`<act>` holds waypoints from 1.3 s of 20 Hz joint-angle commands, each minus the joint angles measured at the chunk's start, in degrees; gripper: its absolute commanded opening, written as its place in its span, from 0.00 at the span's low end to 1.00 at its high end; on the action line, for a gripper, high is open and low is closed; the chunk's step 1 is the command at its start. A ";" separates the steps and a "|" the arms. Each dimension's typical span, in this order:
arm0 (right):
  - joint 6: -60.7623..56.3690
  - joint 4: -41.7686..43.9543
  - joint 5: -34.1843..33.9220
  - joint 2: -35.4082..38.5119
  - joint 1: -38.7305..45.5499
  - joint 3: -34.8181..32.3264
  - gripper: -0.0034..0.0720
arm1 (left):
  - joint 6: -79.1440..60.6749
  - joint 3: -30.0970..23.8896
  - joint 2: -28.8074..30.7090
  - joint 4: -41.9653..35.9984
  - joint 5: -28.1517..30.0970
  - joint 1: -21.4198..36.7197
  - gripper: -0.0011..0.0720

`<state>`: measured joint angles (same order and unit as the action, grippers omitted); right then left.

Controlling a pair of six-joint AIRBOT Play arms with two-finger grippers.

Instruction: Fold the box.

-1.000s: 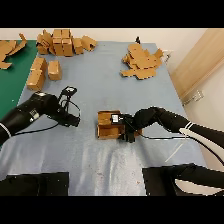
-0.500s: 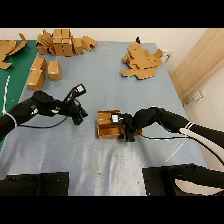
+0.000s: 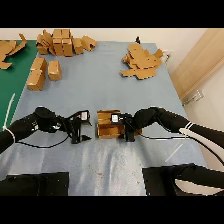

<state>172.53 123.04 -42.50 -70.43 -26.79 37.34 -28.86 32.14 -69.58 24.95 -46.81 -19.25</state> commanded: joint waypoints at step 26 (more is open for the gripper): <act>0.00 0.76 0.02 0.02 -0.02 0.07 0.78 | 3.13 -0.17 -0.57 -4.39 16.22 -12.33 0.97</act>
